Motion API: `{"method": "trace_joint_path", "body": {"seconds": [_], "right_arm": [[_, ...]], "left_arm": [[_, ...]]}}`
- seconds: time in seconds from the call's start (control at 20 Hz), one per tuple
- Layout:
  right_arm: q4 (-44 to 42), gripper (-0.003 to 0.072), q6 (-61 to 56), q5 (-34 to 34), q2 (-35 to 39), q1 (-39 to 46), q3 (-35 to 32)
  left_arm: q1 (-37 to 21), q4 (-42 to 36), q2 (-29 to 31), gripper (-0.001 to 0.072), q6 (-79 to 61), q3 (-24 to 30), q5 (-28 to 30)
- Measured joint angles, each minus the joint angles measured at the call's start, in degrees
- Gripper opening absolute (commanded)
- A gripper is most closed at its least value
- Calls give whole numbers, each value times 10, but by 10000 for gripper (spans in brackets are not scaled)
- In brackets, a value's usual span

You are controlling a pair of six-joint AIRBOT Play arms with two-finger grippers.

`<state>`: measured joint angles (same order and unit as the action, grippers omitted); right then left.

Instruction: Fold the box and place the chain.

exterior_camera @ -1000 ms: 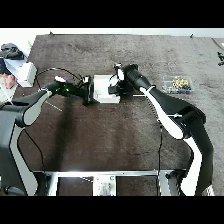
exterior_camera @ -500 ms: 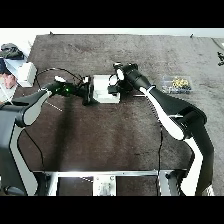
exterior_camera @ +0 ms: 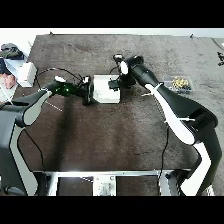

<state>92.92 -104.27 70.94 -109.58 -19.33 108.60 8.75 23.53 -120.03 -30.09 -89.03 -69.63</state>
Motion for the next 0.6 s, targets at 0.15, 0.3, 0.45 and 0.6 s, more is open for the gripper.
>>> {"method": "trace_joint_path", "body": {"seconds": [0.15, 0.3, 0.45, 0.6], "right_arm": [[-1, 484, 31, -5, 41, -4, -10], [-1, 484, 53, -62, 108, -5, -79], [2, 485, 64, -173, 196, 8, -211], [4, 483, 68, -282, 263, 53, -333]], "left_arm": [[0, 0, 0, 277, 0, 0, 0], [0, 0, 0, 277, 0, 0, 0], [0, 0, 0, 277, 0, 0, 0], [0, 0, 0, 277, 1, 0, 0]]}}
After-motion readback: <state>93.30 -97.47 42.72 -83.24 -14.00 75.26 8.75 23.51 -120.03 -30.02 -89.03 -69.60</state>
